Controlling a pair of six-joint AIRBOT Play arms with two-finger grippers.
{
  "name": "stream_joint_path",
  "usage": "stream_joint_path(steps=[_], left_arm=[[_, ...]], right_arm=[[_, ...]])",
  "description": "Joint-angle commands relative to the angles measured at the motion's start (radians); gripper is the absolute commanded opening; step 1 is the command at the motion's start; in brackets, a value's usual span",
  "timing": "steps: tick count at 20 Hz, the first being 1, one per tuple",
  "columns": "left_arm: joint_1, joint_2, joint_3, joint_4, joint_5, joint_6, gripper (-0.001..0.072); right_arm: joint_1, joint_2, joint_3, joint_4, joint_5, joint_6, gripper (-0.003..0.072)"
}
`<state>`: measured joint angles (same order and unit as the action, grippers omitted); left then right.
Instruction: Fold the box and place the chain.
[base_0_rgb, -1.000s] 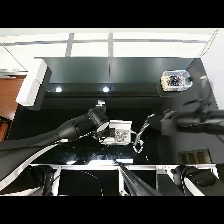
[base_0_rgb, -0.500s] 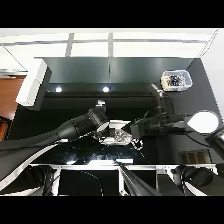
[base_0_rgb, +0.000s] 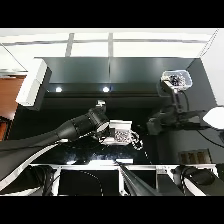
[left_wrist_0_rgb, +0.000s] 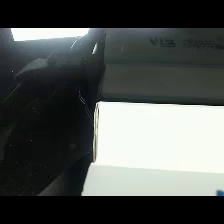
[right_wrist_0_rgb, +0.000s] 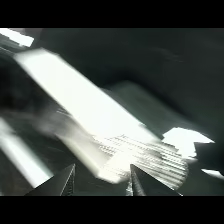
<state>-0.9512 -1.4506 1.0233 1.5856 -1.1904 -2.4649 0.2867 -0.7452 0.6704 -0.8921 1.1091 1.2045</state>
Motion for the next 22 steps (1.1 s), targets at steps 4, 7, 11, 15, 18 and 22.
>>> stream_joint_path(steps=[4,7,11,15,18,22], left_arm=[[0.000,0.000,0.000,0.000,-0.004,0.000,0.0028],[0.000,0.000,0.000,0.000,-0.004,0.000,0.0028],[0.000,0.000,0.000,0.000,-0.004,0.000,0.0028],[0.000,0.000,0.000,0.000,-0.004,0.000,0.0028],[0.000,0.000,0.000,0.000,-0.004,0.000,0.0028],[0.000,0.000,0.000,0.000,-0.004,0.000,0.0028]], right_arm=[[-0.023,0.047,-0.274,-0.104,-0.279,-0.391,0.0650],[0.077,0.046,-0.370,-0.106,-0.399,-0.593,0.0716],[0.166,-0.028,-0.387,0.028,-0.417,-0.832,0.0716],[0.204,-0.111,-0.387,0.190,-0.430,-1.041,0.0716],[0.227,-0.119,-0.387,0.201,-0.406,-1.046,0.0716],[0.251,-0.139,-0.387,0.201,-0.470,-1.045,0.0715]])
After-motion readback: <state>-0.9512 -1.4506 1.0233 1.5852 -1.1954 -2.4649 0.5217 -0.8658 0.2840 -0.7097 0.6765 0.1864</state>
